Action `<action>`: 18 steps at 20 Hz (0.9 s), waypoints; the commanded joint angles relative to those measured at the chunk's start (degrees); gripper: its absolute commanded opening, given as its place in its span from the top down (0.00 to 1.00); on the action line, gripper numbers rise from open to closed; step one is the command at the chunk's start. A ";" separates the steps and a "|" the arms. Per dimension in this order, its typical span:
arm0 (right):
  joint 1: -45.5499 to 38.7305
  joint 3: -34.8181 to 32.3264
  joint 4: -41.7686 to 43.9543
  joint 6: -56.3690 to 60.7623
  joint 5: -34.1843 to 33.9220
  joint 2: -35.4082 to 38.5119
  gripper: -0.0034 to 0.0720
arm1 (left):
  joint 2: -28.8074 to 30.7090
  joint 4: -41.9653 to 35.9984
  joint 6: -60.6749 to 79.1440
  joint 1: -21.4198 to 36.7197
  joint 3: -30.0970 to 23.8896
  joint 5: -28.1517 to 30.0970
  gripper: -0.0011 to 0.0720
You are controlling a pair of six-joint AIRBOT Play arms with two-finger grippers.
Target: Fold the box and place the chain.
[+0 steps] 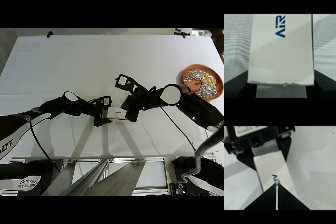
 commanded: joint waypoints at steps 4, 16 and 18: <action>-0.76 -12.57 25.14 -5.95 -8.74 1.01 0.94 | 0.04 0.07 0.02 0.02 0.04 0.07 0.56; -0.76 -17.92 31.63 -10.73 -13.49 -2.54 0.94 | 0.04 0.07 0.02 0.02 0.04 0.07 0.56; -0.70 -17.92 31.82 -11.10 -11.43 -4.61 0.94 | 0.04 0.07 0.02 0.02 0.04 0.07 0.56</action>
